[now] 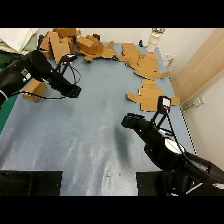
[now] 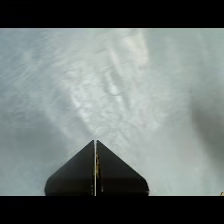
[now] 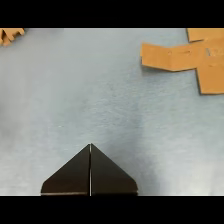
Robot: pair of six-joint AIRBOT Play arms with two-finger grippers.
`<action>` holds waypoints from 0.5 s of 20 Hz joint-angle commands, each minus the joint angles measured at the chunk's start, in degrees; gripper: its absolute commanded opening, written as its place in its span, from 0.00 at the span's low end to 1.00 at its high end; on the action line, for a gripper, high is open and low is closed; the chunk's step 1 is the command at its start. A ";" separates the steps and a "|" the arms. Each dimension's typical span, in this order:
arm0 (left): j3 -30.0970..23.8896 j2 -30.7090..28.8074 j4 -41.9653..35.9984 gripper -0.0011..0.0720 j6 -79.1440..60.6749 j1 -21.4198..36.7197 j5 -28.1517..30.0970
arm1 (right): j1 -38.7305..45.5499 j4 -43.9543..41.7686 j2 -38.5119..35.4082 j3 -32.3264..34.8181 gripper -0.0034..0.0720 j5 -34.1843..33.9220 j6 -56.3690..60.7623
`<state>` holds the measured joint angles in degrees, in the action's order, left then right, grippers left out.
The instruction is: Fold the box.
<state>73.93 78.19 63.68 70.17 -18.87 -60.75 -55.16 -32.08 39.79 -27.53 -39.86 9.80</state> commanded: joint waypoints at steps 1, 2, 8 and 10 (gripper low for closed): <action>0.04 0.04 -0.55 0.03 2.14 -4.20 1.77 | 6.10 -14.21 8.55 -7.80 0.05 1.97 -22.49; 0.04 0.04 -0.61 0.03 3.34 -4.79 1.70 | 7.69 -18.36 11.56 -10.32 0.05 1.90 -27.74; 0.00 2.73 -1.18 0.03 9.18 -7.43 -1.92 | 16.98 -42.62 26.95 -23.65 0.05 -4.48 -52.19; 0.00 4.31 -1.20 0.03 9.42 -8.83 -3.28 | 18.88 -46.51 30.32 -27.04 0.05 -8.68 -56.63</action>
<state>73.93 80.73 62.70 77.78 -26.04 -61.73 -39.68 -67.75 64.49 -49.23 -43.11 -35.20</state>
